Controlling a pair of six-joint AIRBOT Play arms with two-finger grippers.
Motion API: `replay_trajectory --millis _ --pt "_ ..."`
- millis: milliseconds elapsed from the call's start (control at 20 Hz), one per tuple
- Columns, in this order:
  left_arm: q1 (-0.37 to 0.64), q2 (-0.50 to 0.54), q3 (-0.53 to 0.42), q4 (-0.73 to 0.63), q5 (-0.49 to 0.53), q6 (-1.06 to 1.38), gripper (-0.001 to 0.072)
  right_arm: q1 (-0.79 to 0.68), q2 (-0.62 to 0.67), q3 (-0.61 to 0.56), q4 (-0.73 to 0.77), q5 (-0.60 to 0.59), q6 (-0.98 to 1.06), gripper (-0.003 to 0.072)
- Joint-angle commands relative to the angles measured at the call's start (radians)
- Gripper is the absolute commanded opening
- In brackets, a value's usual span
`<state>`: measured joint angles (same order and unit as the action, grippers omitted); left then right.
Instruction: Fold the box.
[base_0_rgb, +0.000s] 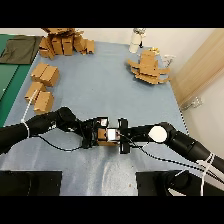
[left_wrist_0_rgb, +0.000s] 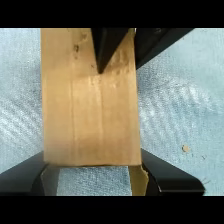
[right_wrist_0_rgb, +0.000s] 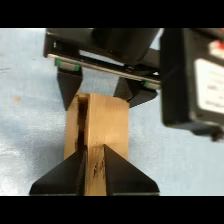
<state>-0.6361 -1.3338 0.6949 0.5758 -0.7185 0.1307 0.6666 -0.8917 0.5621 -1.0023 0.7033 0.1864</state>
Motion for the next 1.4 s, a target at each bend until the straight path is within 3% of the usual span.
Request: replay_trajectory --millis 0,550,650,800,850,900,1000,1150,1350 --pt "0.0 0.0 0.0 0.0 0.001 0.0 0.0316 0.001 -0.003 -0.001 0.004 0.05 0.018 0.016" --pt "0.0 0.0 0.0 0.0 0.002 0.0 0.0315 0.0 -0.022 0.0 0.0 0.056 0.045 0.0169" --pt "0.0 0.0 0.0 0.0 0.002 0.0 0.0316 0.0 0.021 0.002 -0.015 0.056 0.12 0.025" --pt "0.0 0.0 0.0 0.0 0.002 0.0 0.0316 0.0 0.13 0.002 -0.15 0.082 0.443 0.0251" --pt "0.0 0.0 0.0 0.0 0.002 0.0 0.0315 0.0 0.174 0.002 -0.21 0.095 0.629 0.0188" --pt "0.0 0.0 0.0 0.0 0.002 0.0 0.0316 0.0 0.212 0.001 -0.249 0.107 0.821 0.0022" --pt "0.0 0.0 0.0 0.0 0.002 0.0 0.0315 0.0 0.268 -0.014 -0.245 0.087 1.244 0.0005" --pt "0.0 0.0 0.0 0.0 0.002 0.0 0.0315 0.001 0.286 -0.112 -0.023 -0.066 1.594 0.0004" --pt "0.0 0.0 0.0 0.0 0.002 0.0 0.0315 0.003 0.286 -0.314 0.46 -0.383 1.468 0.0002"
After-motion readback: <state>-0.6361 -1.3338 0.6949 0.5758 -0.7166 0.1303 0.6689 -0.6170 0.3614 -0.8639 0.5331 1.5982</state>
